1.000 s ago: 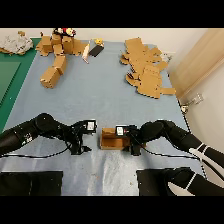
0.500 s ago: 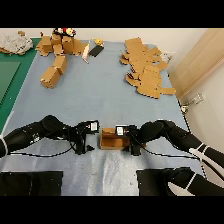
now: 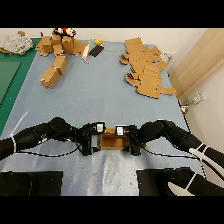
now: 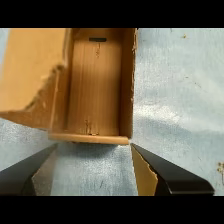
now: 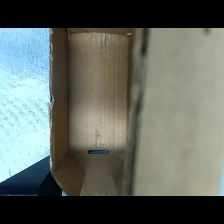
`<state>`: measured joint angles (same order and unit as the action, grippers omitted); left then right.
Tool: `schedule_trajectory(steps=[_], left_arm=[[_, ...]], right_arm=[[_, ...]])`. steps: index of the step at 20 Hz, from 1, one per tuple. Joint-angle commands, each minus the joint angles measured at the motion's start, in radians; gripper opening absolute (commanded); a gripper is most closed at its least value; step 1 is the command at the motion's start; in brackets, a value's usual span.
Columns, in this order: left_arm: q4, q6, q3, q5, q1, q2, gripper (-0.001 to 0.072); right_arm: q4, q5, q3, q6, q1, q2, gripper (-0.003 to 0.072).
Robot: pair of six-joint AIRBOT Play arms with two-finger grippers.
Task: Fold the box.
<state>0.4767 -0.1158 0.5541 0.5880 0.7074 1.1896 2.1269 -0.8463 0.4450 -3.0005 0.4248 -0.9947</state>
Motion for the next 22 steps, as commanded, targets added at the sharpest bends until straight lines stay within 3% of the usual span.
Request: schedule_trajectory(steps=[1, 22], left_arm=[[-0.014, 0.002, 0.013, -0.005, 0.003, 0.023, 0.0696], [-0.029, 0.000, 0.043, -0.046, 0.066, 0.079, 0.0693]], right_arm=[[0.000, 0.000, 0.000, 0.000, 0.000, 0.001, 0.0502], [0.000, 0.000, 0.000, 0.000, 0.000, 0.001, 0.0502]])
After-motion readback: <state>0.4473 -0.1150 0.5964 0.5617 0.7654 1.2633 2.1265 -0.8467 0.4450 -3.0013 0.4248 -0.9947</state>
